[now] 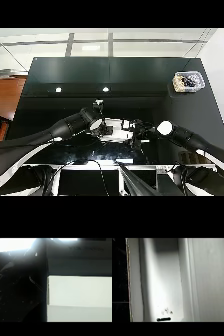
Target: Fold the box and place the chain.
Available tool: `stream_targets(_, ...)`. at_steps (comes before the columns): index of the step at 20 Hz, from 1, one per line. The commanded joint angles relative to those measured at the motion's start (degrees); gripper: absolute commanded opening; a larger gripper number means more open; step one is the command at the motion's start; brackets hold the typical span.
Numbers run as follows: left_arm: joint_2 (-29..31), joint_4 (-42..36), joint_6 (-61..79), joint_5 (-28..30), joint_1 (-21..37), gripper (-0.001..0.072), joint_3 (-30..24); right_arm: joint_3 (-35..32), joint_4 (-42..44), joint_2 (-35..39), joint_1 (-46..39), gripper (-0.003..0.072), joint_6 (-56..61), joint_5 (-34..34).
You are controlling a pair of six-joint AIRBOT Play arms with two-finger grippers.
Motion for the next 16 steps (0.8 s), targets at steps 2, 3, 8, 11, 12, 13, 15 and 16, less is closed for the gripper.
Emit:
stream_targets(2,0.00,0.00,0.26,0.11,0.00,0.0031,0.04,0.00,2.45,0.09,0.02,0.0720,0.46,-0.20)
stream_targets(3,0.00,-0.02,0.37,0.09,0.00,0.0031,0.04,0.02,2.29,0.42,0.02,0.0720,0.92,-0.11)
stream_targets(8,0.22,0.04,0.44,-0.26,0.02,0.0031,0.02,0.04,-10.27,8.92,-1.07,0.0719,6.64,4.87)
stream_targets(11,0.42,0.02,1.20,-0.66,0.00,0.0031,0.02,0.04,-19.30,13.90,-3.78,0.0711,10.40,8.11)
stream_targets(12,0.48,0.02,1.20,-0.66,0.02,0.0031,0.02,0.04,-20.85,14.12,-4.57,0.0711,10.38,9.14)
stream_targets(13,0.46,0.04,1.20,-0.42,0.02,0.0032,0.00,-0.02,-21.11,13.86,-4.92,0.0711,10.38,9.27)
stream_targets(15,0.46,0.15,1.22,-0.22,0.00,0.0031,-0.13,0.00,-18.97,12.94,-4.55,0.0710,8.31,8.76)
stream_targets(16,0.42,0.24,1.22,-0.22,0.02,0.0031,-0.17,0.00,-17.51,12.41,-4.17,0.0709,6.73,8.44)
